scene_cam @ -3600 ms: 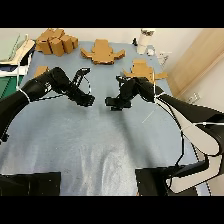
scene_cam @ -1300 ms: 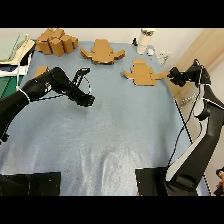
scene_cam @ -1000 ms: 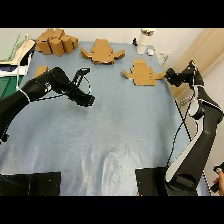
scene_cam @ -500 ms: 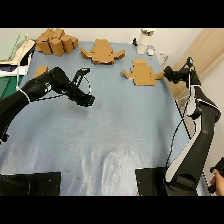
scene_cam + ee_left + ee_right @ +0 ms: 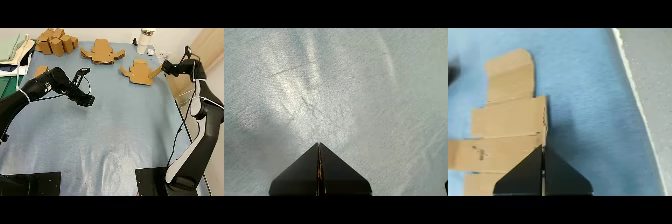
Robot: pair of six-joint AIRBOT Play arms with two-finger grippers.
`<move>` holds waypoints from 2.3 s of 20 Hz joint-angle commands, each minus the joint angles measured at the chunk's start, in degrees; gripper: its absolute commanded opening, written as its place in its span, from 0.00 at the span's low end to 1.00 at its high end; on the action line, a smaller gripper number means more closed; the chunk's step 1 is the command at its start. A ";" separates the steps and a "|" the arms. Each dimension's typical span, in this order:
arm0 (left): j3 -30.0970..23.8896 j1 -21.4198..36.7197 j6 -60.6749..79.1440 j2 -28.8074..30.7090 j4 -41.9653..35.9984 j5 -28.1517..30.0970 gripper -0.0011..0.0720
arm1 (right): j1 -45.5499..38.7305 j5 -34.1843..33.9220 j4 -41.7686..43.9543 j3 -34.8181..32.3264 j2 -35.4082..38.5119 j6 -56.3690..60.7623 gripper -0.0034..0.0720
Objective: Fold the box.
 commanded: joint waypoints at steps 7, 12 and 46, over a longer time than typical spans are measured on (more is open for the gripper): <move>0.04 -0.02 0.02 -0.02 0.02 0.00 0.03 | 3.37 -15.32 -11.80 -22.75 20.98 0.79 0.04; 0.04 -0.02 0.02 -0.02 0.02 0.00 0.03 | 6.38 -4.44 -14.58 -56.52 45.18 4.07 0.04; 0.04 -0.02 0.02 -0.02 0.02 0.00 0.03 | 6.73 -15.96 -9.90 -72.59 47.28 -15.82 0.39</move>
